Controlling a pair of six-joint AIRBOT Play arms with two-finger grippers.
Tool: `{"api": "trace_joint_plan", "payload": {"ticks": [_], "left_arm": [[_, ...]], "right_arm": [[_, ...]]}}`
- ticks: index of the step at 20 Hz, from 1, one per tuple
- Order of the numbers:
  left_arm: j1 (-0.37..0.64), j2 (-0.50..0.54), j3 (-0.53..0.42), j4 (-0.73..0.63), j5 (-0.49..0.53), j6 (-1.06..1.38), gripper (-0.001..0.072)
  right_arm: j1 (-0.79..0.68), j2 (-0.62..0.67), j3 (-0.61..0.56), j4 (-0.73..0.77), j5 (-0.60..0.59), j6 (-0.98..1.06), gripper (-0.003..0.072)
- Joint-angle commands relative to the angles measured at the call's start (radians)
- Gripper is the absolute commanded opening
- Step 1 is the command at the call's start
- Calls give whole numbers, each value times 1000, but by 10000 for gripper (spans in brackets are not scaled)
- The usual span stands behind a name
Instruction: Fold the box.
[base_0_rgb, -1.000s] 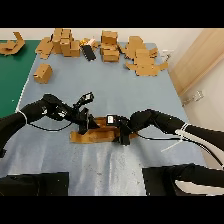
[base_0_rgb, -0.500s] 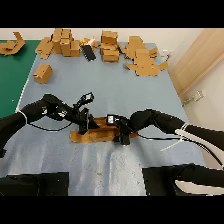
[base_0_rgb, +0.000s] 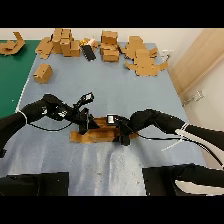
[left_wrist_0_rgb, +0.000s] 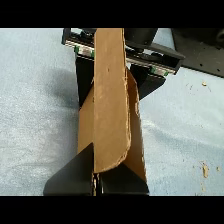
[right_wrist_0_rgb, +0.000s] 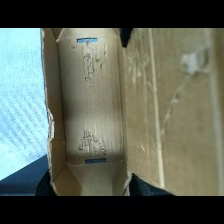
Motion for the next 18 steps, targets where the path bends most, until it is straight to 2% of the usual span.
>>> {"api": "trace_joint_plan", "payload": {"ticks": [1,18], "left_arm": [[0,0,0,0,0,0,13],[0,0,0,-30,-1,0,13]], "right_arm": [[0,0,1,-2,0,0,442],[0,0,1,-2,0,0,441]]}}
